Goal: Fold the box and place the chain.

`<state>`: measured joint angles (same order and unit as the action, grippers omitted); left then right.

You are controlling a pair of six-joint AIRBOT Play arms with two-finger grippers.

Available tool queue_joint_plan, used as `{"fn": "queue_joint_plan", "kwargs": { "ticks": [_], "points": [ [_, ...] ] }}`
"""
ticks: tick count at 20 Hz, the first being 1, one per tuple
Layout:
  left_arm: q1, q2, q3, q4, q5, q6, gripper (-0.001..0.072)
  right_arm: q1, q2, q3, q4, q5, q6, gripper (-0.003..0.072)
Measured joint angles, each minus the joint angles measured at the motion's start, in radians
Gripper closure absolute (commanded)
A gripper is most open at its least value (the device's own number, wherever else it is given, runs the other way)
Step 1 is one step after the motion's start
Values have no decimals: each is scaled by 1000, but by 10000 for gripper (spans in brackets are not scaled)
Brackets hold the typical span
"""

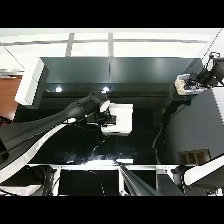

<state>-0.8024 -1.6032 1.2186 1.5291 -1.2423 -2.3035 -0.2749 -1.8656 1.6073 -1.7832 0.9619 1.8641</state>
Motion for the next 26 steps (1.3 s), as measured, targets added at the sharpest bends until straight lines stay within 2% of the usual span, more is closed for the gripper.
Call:
{"fn": "queue_joint_plan", "kwargs": {
  "ticks": [1, 2, 3, 4, 8, 12, 26],
  "points": [
    [0, 0, 0, 0, 0, 0, 680, -1, -1, 0, 4, 1, 2, 439],
    [0, 0, 0, 0, 0, 0, 680, -1, -3, 0, 13, 2, 3, 577],
    [0, 0, 0, 0, 0, 0, 680, -1, -3, 0, 19, 3, 3, 652],
    [0, 0, 0, -1, 0, 0, 680, -2, -3, 0, 26, 3, 5, 671],
    [0, 0, 0, -1, 0, 0, 680, -2, 15, -1, 48, 24, 5, 674],
    [0, 0, 0, -1, 0, 0, 681, -9, 104, 0, 114, 39, -89, 675],
    [0, 0, 0, -4, 0, 0, 680, -18, 683, 0, 272, -10, -304, 676]
  ]
}}
